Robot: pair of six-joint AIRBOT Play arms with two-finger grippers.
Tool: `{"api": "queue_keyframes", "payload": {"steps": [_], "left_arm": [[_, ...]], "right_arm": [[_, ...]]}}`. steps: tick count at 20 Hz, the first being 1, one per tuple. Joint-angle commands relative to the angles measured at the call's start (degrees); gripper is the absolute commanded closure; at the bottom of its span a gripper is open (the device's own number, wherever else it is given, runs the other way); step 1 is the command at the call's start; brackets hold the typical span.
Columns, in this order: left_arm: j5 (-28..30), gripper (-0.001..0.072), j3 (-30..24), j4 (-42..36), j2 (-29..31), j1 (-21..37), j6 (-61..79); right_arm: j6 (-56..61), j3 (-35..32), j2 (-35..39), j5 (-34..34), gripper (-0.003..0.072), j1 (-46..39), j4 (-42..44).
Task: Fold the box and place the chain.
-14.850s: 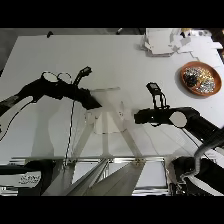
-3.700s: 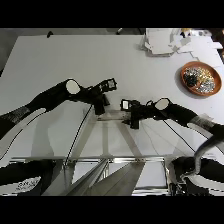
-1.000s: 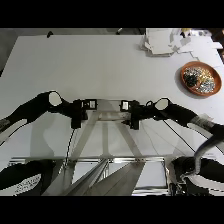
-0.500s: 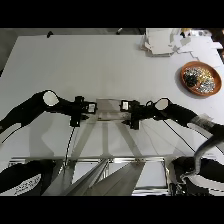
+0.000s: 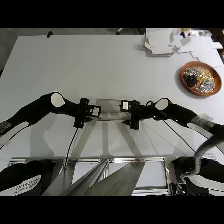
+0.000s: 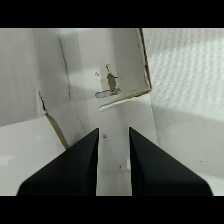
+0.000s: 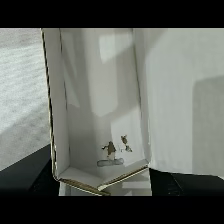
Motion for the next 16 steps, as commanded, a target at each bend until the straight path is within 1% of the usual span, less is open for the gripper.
{"api": "queue_keyframes", "payload": {"steps": [1,4,6,8,9,13,16], "left_arm": [[-1.42,0.0504,0.07,-0.50,-0.17,-0.17,0.00],[-3.13,0.0505,0.07,0.07,1.55,0.96,-2.58],[-4.39,0.0507,0.07,2.27,3.85,3.54,-3.26],[-2.23,0.0506,0.07,1.42,4.17,5.95,-2.62],[-0.59,0.0506,0.07,0.20,3.85,6.19,-0.98],[0.17,0.0506,0.07,-6.34,0.90,4.00,14.53],[1.57,0.0506,0.07,-8.52,-1.70,2.27,16.70]], "right_arm": [[0.00,0.00,0.04,0.00,0.0305,-0.02,0.02],[0.00,0.00,0.04,0.00,0.0305,-0.02,0.02],[0.00,0.00,0.04,0.00,0.0305,-0.02,0.02],[0.00,0.00,0.04,0.00,0.0305,-0.02,0.02],[0.00,0.00,0.04,0.00,0.0305,-0.02,0.02],[0.00,0.00,0.04,0.00,0.0305,-0.02,0.02],[0.00,0.00,0.04,0.00,0.0305,-0.02,0.02]]}}
